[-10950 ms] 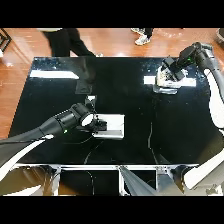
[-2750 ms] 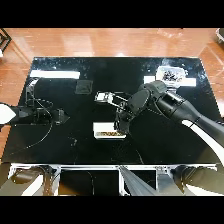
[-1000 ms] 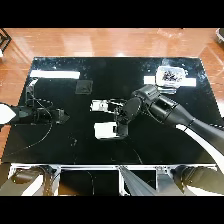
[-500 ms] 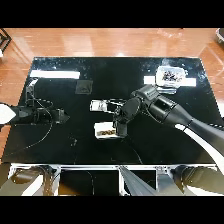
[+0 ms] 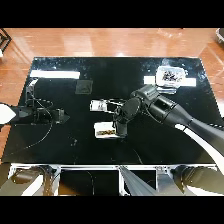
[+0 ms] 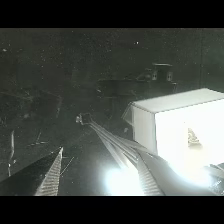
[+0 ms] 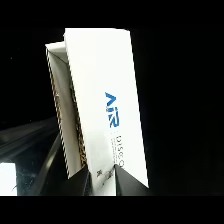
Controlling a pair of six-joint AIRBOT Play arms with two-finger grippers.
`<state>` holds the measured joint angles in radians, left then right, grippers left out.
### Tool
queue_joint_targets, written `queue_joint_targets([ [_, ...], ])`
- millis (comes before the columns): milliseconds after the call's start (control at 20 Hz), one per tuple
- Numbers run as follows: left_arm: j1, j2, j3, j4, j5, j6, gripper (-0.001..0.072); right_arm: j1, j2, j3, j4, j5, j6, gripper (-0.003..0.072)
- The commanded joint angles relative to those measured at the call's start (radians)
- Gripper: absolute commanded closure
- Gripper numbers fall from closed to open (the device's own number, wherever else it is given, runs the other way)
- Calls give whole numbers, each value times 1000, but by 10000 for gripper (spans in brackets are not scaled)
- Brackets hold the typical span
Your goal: Fold the box and place the chain.
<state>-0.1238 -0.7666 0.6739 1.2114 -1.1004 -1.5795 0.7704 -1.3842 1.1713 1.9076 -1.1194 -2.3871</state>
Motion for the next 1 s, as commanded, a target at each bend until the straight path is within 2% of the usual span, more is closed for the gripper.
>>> queue_joint_targets([
  [0, 1, 0, 0, 0, 0, 0, 153, 0, 0, 0, -1, -2, 0, 432],
  [750, 1, 0, 0, 0, 0, 0, 153, 30, -34, -1, 3, -4, 0, 427],
  [800, 1, 0, 0, 0, -1, 0, 153, 29, -34, -1, 5, -9, 1, 417],
  [900, 1, 0, 0, 0, 0, 0, 153, 29, -34, -1, 5, -20, 17, 310],
  [950, 1, 0, 0, 0, 0, 0, 153, 29, -35, -1, 5, -29, 19, 310],
])
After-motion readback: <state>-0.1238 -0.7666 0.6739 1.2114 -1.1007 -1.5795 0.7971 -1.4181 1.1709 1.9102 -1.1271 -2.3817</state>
